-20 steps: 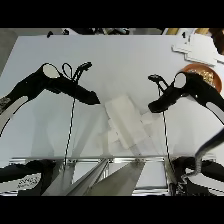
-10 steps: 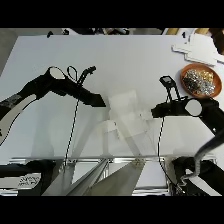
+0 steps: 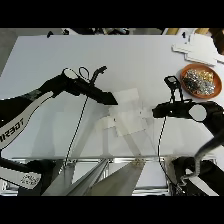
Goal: Fold the box and place the chain.
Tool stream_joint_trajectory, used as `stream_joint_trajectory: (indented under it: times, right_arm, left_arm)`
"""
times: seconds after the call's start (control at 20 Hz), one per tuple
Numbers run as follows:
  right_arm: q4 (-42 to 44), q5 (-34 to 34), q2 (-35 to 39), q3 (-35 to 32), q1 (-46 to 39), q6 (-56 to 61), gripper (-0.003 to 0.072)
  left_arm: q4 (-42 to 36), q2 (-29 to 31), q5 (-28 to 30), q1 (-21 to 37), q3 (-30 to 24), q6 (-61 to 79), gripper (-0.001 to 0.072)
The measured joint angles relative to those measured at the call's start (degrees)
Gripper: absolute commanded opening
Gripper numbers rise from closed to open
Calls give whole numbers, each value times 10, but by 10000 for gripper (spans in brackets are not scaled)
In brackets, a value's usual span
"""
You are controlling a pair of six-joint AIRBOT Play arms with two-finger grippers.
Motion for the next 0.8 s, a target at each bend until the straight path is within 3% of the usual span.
stream_joint_trajectory:
  times: [0.15,0.35,0.45,0.5,0.55,0.6,0.8]
  right_arm:
    - [1,0,1,0,0,0,17]
    - [1,2,1,0,0,0,17]
    - [1,4,1,0,0,0,17]
    - [1,5,1,0,0,0,17]
    - [1,7,1,0,0,0,17]
    - [2,7,1,0,0,0,17]
    - [2,8,1,0,0,0,18]
  left_arm:
    - [-1,-13,10,-11,11,2,488]
    - [0,-22,10,-16,16,9,270]
    - [0,-23,3,-17,17,24,209]
    - [0,-24,2,-17,17,33,124]
    - [0,-24,-1,-18,17,45,101]
    - [0,-24,-3,-18,17,60,4]
    - [-2,-25,-10,-18,17,136,7]
